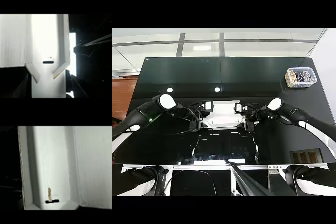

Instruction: Fold the box and place the chain.

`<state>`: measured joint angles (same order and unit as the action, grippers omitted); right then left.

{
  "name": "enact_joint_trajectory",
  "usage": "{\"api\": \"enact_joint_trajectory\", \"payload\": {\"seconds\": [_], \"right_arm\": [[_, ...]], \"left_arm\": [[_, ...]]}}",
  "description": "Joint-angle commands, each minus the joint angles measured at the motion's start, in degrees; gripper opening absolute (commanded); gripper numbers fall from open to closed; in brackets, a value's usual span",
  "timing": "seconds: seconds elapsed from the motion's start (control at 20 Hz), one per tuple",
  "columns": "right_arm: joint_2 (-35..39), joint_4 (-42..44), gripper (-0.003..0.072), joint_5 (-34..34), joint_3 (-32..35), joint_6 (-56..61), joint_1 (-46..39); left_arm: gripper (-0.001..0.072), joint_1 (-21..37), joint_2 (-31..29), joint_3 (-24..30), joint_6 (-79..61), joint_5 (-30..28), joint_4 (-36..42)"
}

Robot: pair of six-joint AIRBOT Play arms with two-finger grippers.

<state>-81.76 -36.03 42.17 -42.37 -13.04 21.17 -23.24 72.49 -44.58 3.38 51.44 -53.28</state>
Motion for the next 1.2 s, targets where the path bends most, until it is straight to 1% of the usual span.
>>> {"api": "enact_joint_trajectory", "payload": {"seconds": [0.0,0.05,0.15,0.2,0.25,0.3,0.35,0.45,0.5,0.55,0.7,0.85,1.0,1.15], "right_arm": [[0.0,0.0,0.0076,0.0,0.0,0.0,0.1],[0.0,0.0,0.0075,0.0,0.0,0.0,0.1],[-0.1,0.0,0.0076,0.0,0.0,0.0,0.1],[0.0,0.0,0.0076,0.0,0.0,0.0,0.1],[0.0,0.0,0.0076,0.0,0.0,0.0,0.1],[0.0,0.0,0.0076,0.0,0.0,0.0,0.1],[0.0,0.0,0.0076,0.0,0.0,0.0,0.1],[0.0,0.0,0.0076,0.0,0.0,0.0,0.1],[0.0,0.0,0.0076,0.0,0.0,0.0,0.1],[0.0,0.0,0.0076,0.0,0.0,0.0,0.1],[0.0,0.0,0.0076,0.0,0.0,0.0,0.1],[0.0,0.0,0.0076,0.0,0.0,0.0,0.1],[0.0,0.0,0.0076,0.0,0.0,0.0,0.1],[0.0,0.0,0.0076,0.0,0.0,0.0,0.1]], "left_arm": [[0.0597,-0.1,1.6,0.0,1.2,-0.5,-0.3],[0.0595,-0.1,2.2,0.0,1.2,-1.4,-0.9],[0.0454,-0.5,2.5,0.0,1.3,-3.3,-0.9],[0.0438,-0.9,2.5,0.0,1.3,-3.8,-0.9],[0.0328,-1.4,2.5,0.0,1.3,-4.0,-0.7],[0.028,-2.0,2.5,0.0,1.3,-3.7,-0.3],[0.0266,-2.5,2.5,0.0,1.4,-3.3,0.2],[0.0082,-2.9,2.5,0.0,1.5,-3.2,1.1],[0.0078,-2.8,2.5,0.0,1.6,-3.3,1.1],[0.0038,-2.8,2.5,0.0,2.3,-3.4,1.1],[0.0038,-2.8,2.6,0.0,4.8,-4.6,2.1],[0.0038,-2.9,4.3,0.0,4.3,-3.3,7.8],[0.004,-2.9,5.3,0.0,4.3,-5.0,12.3],[0.0045,-2.9,5.3,0.0,4.3,-5.3,13.2]]}}
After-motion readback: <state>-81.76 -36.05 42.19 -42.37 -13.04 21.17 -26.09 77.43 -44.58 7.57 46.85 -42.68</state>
